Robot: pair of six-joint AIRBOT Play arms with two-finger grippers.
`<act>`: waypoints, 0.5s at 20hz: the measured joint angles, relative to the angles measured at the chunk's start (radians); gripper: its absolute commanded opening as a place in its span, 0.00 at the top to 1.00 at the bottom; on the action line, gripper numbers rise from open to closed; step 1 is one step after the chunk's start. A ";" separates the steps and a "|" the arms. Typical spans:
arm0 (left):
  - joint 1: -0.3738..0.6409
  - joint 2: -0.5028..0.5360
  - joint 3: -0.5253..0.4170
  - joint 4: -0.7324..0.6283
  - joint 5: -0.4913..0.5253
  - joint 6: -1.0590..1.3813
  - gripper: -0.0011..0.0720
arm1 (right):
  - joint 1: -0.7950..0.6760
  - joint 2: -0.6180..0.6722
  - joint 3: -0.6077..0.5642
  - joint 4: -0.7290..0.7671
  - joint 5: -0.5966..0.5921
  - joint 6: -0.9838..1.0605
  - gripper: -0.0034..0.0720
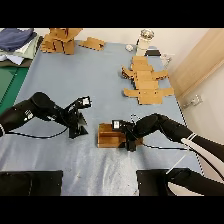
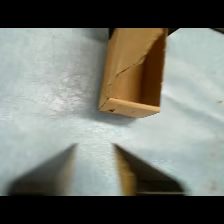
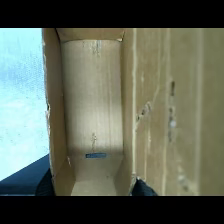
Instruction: Fold the box.
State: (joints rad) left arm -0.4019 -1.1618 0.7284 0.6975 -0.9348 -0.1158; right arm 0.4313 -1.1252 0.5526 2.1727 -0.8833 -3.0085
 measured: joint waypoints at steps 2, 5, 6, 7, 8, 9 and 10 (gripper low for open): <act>-0.016 0.000 -0.049 -0.062 0.039 0.069 0.03 | 0.000 0.000 0.000 -0.002 0.000 0.000 0.33; -0.057 0.000 -0.139 -0.171 0.124 0.237 0.03 | -0.001 0.000 0.000 -0.004 0.000 0.000 0.33; -0.074 0.000 -0.163 -0.202 0.150 0.286 0.03 | -0.001 0.000 0.000 -0.004 0.000 0.000 0.33; -0.092 0.000 -0.182 -0.239 0.187 0.326 0.03 | -0.001 0.000 0.000 -0.004 0.000 0.000 0.33; -0.106 0.000 -0.195 -0.270 0.208 0.355 0.03 | -0.001 0.000 0.000 -0.004 0.000 0.000 0.33; -0.121 -0.002 -0.206 -0.296 0.227 0.381 0.03 | -0.001 0.000 0.000 -0.005 0.000 0.000 0.33; -0.132 -0.005 -0.212 -0.323 0.238 0.401 0.03 | -0.001 0.000 0.000 -0.005 0.000 0.000 0.33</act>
State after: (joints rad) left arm -0.5335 -1.1664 0.5163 0.3744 -0.6971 0.2848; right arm 0.4305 -1.1252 0.5526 2.1681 -0.8833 -3.0089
